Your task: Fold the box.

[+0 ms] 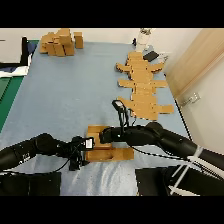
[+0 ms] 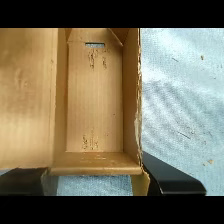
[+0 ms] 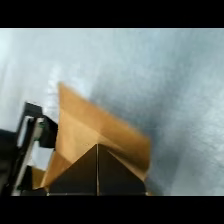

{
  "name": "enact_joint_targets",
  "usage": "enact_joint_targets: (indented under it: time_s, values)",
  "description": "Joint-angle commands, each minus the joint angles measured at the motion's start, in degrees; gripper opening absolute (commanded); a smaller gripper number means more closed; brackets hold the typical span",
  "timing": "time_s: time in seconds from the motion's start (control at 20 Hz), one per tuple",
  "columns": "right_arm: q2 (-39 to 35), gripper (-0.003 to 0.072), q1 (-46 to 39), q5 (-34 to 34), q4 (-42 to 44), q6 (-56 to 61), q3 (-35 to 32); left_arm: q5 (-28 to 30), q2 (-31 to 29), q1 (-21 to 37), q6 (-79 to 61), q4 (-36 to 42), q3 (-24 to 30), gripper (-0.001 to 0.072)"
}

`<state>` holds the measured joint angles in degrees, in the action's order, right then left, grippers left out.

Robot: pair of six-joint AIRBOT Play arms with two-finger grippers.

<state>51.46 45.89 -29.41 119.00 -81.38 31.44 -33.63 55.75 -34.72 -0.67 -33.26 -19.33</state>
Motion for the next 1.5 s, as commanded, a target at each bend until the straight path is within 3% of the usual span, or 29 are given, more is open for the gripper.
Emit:
enact_joint_targets:
  time_s: [0.0,0.1,0.2,0.25,0.3,0.35,0.45,0.6,0.7,0.85,1.05,1.1,1.2,1.3,1.35,1.45]
  values:
    - [-8.5,0.0002,-0.9,-8.5,-1.6,1.0,0.0,0.2,0.0,0.1,0.0,0.0,0.0,0.0587]
    - [-12.3,0.0002,-0.9,-19.2,-3.4,0.9,0.0,0.2,0.0,0.1,0.0,0.0,0.0,0.0587]
    - [-15.0,0.0004,-0.3,-31.8,-5.2,-6.4,0.0,0.2,0.0,0.1,0.0,0.0,0.0,0.0587]
    - [-15.6,0.0087,0.2,-38.2,-7.2,-8.7,0.0,0.2,0.0,0.1,0.0,0.0,0.0,0.0587]
    - [-15.5,0.0312,0.6,-43.0,-10.1,-9.8,0.0,0.2,0.0,0.1,0.0,0.0,0.0,0.0587]
    - [-15.1,0.0448,1.2,-46.3,-13.7,-13.6,-0.3,0.2,0.0,0.1,0.0,0.0,0.0,0.0587]
    - [-14.3,0.0542,1.4,-44.3,-17.9,-24.7,-1.1,0.2,0.0,0.1,0.0,0.0,0.0,0.0587]
    - [-11.1,0.0542,1.4,-30.4,-18.4,-37.6,-1.7,0.2,0.0,0.1,0.0,0.0,0.0,0.0587]
    - [-7.9,0.0543,1.4,-25.1,-16.7,-44.1,-1.6,0.2,0.0,0.1,0.0,0.0,0.0,0.0587]
    - [-4.1,0.0543,1.4,-23.8,-10.6,-52.7,-1.6,0.2,0.0,0.1,0.0,0.0,0.0,0.0587]
    - [-3.2,0.0533,1.4,-24.1,-9.7,-55.5,-1.7,0.2,0.0,0.1,0.0,0.0,0.0,0.0587]
    - [-3.2,0.0508,1.4,-24.1,-9.7,-55.9,-1.7,0.2,0.0,0.1,0.0,0.0,0.0,0.0587]
    - [-3.2,0.0272,1.4,-24.0,-8.3,-56.8,-1.8,0.2,0.0,0.1,0.0,0.0,0.0,0.0587]
    - [-3.2,0.0130,1.4,-22.7,-8.0,-57.1,-2.3,0.2,0.0,0.1,0.0,0.0,0.0,0.0587]
    - [-3.2,0.0087,1.4,-21.6,-7.9,-57.1,-2.9,0.2,0.0,0.1,0.0,0.0,0.0,0.0587]
    - [-3.2,0.0086,1.4,-18.9,-5.0,-59.1,-4.7,0.2,0.0,0.1,0.0,0.0,0.0,0.0587]
